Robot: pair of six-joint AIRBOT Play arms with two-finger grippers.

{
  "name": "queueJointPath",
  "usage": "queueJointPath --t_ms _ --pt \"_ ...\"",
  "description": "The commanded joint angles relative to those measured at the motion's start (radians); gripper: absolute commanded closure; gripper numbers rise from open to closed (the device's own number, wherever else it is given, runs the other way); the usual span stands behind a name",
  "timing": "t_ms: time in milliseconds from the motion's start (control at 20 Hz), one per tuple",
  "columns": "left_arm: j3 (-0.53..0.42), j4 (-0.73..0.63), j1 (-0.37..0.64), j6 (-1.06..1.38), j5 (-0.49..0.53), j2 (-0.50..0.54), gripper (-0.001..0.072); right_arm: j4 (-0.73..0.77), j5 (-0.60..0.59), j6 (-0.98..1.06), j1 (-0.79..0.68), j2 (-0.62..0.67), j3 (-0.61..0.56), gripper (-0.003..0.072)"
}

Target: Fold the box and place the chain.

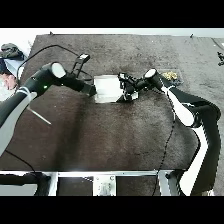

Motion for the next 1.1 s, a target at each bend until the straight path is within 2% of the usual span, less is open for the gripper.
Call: queueJointPath --t_ms 0,50,200,250,300,400,500,600,750,800,850,900,1050 --pt "-0.077 -0.261 0.078 0.231 0.023 0.026 0.0037 0.0 0.0 0.0 0.0 0.0 0.001 0.0089" --pt "-0.071 -0.263 0.084 0.233 0.045 0.026 0.0037 0.0 0.0 0.0 0.0 0.0 0.001 0.0089" --pt "-0.068 -0.276 0.084 0.232 0.2 0.026 0.0037 0.0 0.0 0.0 0.0 0.0 0.001 0.0089" --pt "-0.063 -0.277 0.084 0.235 0.227 0.025 0.0087 0.0 0.001 0.0 0.0 0.0 0.001 0.0089" --pt "-0.063 -0.278 0.084 0.276 0.261 0.022 0.0213 0.0 0.0 0.0 0.0 0.0 0.001 0.0089" --pt "-0.053 -0.324 0.106 0.351 0.257 -0.007 0.0234 0.001 0.0 0.0 0.0 0.0 0.001 0.0089" --pt "0.008 -0.452 0.171 0.444 0.158 -0.094 0.0234 0.0 0.0 0.0 0.0 0.0 0.001 0.0089" --pt "0.119 -0.599 0.246 0.603 -0.023 -0.218 0.0234 0.0 0.0 0.0 0.0 0.0 0.001 0.0089" --pt "0.265 -0.664 0.308 0.925 -0.352 -0.375 0.0233 0.0 0.0 0.0 0.0 0.0 0.001 0.0089" --pt "0.286 -0.663 0.309 1.048 -0.422 -0.407 0.0232 0.0 0.0 0.0 0.0 0.0 0.001 0.0089" --pt "0.284 -0.656 0.306 1.135 -0.421 -0.42 0.0195 0.0 0.0 0.0 0.0 0.0 0.001 0.0089" --pt "0.282 -0.631 0.3 1.236 -0.415 -0.428 0.0004 0.0 0.0 0.0 0.0 0.0 0.001 0.0089" --pt "0.273 -0.557 0.291 1.361 -0.411 -0.439 -0.0011 0.0 0.0 0.0 0.0 0.0 0.001 0.0089"
